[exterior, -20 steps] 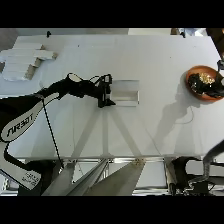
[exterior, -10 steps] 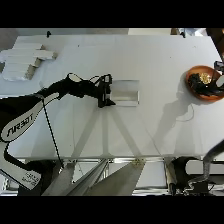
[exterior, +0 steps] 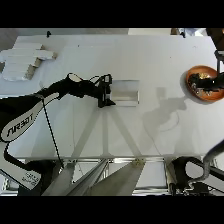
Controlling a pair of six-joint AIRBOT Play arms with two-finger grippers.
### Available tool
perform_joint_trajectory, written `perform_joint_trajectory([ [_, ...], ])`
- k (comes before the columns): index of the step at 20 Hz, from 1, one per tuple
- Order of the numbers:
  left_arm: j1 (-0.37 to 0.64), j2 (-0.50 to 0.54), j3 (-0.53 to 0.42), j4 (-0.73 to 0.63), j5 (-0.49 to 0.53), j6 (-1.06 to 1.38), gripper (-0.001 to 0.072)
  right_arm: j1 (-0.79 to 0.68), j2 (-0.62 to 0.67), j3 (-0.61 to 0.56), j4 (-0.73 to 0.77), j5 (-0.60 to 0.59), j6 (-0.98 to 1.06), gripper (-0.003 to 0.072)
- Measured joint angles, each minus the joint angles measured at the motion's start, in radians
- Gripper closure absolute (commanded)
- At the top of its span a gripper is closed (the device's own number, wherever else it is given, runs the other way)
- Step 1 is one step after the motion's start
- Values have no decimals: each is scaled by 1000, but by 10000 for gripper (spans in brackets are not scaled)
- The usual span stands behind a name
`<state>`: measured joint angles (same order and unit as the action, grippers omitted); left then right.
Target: Fold the box and place the chain.
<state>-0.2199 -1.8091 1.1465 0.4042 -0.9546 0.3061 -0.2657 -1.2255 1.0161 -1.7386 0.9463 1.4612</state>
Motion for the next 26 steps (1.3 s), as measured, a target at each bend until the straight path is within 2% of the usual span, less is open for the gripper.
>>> perform_joint_trajectory([
  [5, 0, 0, 0, 0, 0, 0, 433, 114, 51, 0, 64, 137, -75, 669],
  [12, 0, 0, 0, 0, 0, 0, 433, 393, 62, 0, 114, 219, -79, 669],
  [18, 0, 0, 0, 0, 0, 0, 433, 575, 59, 0, 142, 183, -35, 669],
  [26, 0, 0, 0, 0, 0, 0, 433, 693, 6, 0, 299, 39, -22, 669],
])
